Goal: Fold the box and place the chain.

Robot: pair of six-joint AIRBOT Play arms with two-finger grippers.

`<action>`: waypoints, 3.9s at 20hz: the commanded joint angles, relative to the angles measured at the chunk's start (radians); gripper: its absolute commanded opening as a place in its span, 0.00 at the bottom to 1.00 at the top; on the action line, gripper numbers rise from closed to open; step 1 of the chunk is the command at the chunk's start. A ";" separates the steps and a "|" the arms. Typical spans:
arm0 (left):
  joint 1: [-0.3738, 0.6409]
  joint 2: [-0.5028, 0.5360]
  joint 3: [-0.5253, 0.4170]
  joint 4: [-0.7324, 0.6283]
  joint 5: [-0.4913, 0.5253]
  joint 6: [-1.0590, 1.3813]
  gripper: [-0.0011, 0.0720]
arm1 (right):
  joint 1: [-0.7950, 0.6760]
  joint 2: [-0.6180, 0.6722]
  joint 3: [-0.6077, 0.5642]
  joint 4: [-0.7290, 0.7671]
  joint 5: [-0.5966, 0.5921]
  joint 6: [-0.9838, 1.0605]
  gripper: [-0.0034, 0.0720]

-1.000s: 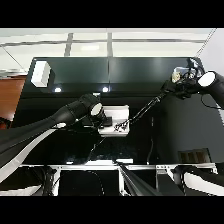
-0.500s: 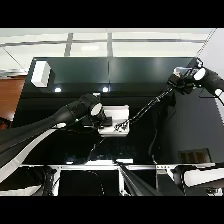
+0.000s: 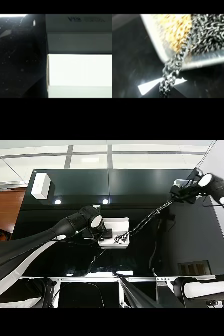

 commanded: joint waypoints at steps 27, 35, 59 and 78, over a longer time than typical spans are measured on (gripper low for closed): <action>0.001 0.000 0.000 0.000 -0.002 0.000 0.05 | 0.428 0.692 -0.091 0.615 0.333 -0.368 0.06; 0.001 0.000 0.000 0.000 -0.002 0.000 0.05 | 0.578 0.575 -0.091 0.640 0.321 -0.368 0.06; 0.001 0.000 0.000 0.000 -0.001 0.000 0.05 | 0.272 0.619 -0.496 0.286 0.216 -0.523 0.59; 0.001 0.000 0.000 0.000 0.000 0.000 0.05 | 0.491 0.290 -0.652 0.584 -0.081 -1.963 0.98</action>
